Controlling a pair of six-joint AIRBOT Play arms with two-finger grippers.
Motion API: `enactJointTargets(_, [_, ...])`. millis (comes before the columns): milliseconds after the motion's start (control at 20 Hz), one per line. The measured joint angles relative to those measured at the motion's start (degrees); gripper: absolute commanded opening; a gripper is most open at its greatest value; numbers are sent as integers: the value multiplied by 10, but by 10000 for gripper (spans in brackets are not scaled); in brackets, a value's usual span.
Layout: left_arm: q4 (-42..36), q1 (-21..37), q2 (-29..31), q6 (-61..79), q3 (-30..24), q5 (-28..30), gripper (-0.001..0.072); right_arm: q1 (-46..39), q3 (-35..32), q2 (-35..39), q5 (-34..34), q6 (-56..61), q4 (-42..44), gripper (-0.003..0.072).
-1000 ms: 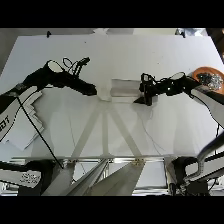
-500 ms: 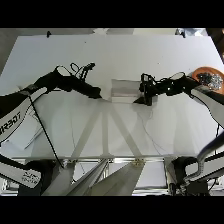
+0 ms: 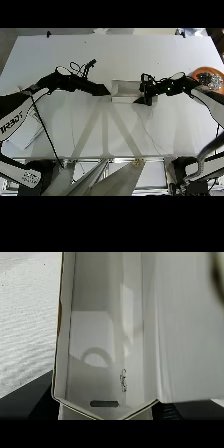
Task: Fold the box and place the chain.
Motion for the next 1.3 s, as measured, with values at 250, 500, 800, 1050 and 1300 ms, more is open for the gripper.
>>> enactJointTargets(250, [-29, 0, 0, 37, 0, -14, 299, 0, 0, 0, 0, 0, 0, 237])
enactJointTargets(500, [-47, 1, 0, 69, 0, -22, 277, 0, 0, 0, 0, 0, 0, 237])
enactJointTargets(800, [3, 9, 0, 57, 0, -25, 279, 0, 0, 0, 0, 0, 0, 237])
enactJointTargets(1050, [14, 18, 0, 53, 0, -27, 304, 0, 0, 0, 0, 0, 0, 237])
enactJointTargets(1300, [-28, 28, 0, 91, 0, -61, 358, 0, 0, 0, 0, 0, 0, 237])
